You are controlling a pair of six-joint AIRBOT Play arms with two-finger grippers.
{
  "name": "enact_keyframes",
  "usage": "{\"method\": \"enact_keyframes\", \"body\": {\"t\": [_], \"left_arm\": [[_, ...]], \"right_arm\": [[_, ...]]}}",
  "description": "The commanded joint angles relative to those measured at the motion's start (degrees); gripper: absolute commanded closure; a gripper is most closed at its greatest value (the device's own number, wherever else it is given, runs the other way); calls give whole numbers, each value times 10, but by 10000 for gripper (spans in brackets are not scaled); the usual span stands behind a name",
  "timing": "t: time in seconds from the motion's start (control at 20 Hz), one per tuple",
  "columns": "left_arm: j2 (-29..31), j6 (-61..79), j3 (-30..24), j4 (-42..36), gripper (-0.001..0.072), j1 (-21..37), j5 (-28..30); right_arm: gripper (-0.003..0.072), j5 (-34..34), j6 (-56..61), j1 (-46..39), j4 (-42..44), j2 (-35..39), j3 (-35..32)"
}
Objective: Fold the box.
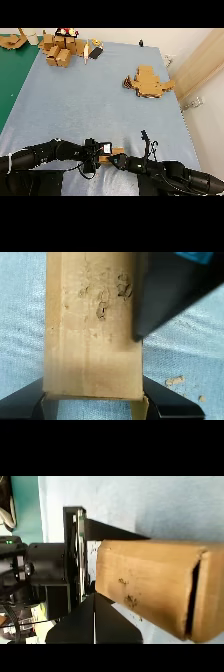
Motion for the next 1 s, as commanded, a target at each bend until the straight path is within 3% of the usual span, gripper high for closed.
{"method": "enact_keyframes", "body": {"t": [0.0,0.95], "left_arm": [[0,0,0,0,339,0,0],[0,0,0,0,338,0,0]], "right_arm": [[685,-7,4,-15,-14,0,-2],[685,-60,5,-15,-56,-15,-4]]}}
